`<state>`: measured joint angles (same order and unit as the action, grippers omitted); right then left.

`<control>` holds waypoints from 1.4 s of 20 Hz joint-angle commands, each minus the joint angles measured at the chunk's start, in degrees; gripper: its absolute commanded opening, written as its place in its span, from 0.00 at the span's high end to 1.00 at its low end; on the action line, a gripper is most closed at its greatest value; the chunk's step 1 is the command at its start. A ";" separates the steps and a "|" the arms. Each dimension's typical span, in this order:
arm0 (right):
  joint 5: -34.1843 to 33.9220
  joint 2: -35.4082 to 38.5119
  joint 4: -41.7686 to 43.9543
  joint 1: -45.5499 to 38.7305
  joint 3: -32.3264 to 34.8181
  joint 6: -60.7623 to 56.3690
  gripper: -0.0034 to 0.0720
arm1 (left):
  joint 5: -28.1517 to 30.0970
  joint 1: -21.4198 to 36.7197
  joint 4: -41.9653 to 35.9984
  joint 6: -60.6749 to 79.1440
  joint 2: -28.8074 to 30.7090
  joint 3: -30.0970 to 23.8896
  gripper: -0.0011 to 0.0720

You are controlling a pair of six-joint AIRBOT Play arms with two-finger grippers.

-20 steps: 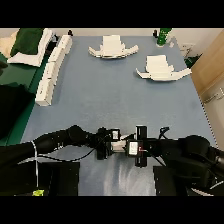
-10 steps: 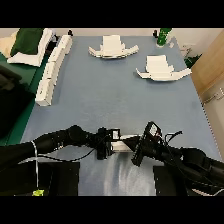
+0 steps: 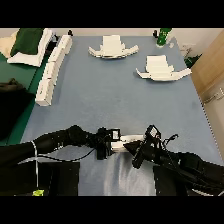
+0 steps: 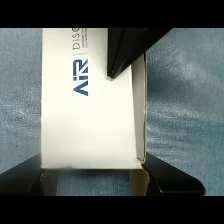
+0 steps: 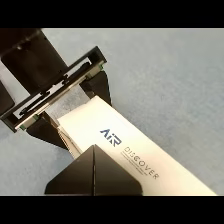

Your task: Fold the box.

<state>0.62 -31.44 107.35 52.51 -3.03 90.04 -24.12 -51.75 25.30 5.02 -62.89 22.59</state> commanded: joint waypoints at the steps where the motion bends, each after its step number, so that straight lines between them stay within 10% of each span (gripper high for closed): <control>1: 0.22 -1.70 0.07 0.35 0.61 -1.81 0.95 | 0.02 0.00 0.00 0.02 0.02 0.02 0.25; 28: 8.79 4.00 -0.66 -0.76 -1.86 -2.82 0.95 | 0.02 0.00 0.00 0.02 0.02 0.02 0.25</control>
<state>6.96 -28.75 106.91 52.01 -4.58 86.11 -24.12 -51.75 25.28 5.04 -62.89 22.57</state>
